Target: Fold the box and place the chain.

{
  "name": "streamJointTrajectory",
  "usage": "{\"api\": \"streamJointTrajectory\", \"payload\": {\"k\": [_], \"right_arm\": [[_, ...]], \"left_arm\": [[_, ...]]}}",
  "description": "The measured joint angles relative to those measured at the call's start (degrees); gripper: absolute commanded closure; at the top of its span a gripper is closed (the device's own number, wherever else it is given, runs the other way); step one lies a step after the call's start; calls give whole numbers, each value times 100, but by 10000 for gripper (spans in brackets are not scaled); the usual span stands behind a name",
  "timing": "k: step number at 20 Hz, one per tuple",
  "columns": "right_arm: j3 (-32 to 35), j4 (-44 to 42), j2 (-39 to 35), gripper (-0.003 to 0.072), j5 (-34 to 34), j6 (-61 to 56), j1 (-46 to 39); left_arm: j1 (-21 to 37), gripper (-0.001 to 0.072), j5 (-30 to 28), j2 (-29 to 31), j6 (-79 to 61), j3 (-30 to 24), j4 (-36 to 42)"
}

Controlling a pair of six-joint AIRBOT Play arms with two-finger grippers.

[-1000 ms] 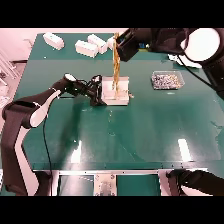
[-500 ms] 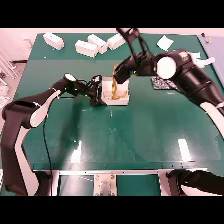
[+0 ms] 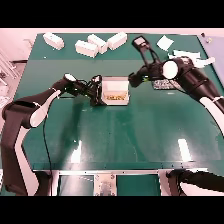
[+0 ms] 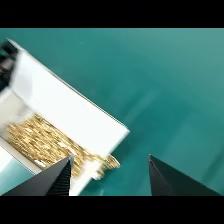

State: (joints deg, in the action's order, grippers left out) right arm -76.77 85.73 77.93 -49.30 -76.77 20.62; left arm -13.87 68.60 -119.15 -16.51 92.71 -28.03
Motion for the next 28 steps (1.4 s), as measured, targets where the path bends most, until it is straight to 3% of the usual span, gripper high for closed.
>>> {"api": "streamJointTrajectory", "payload": {"k": [1,2,5,7,16,18,28], "right_arm": [[33,20,-20,291,-98,120,-175],[96,22,-37,307,-177,330,-367],[442,-76,-52,305,-240,1425,-868],[719,-433,-11,253,-105,2472,-1163],[1086,-3589,929,226,111,6994,-1775],[1095,-3965,1193,162,28,7549,-1803],[1084,-5071,1801,156,-210,8953,-1753]], "left_arm": [[0,299,0,0,0,0,0],[0,300,0,0,0,0,0],[0,299,0,0,0,0,0],[0,299,0,0,-2,0,0],[0,299,-2,0,0,0,0],[0,299,0,0,-2,0,0],[0,299,-4,0,-2,0,0]]}}
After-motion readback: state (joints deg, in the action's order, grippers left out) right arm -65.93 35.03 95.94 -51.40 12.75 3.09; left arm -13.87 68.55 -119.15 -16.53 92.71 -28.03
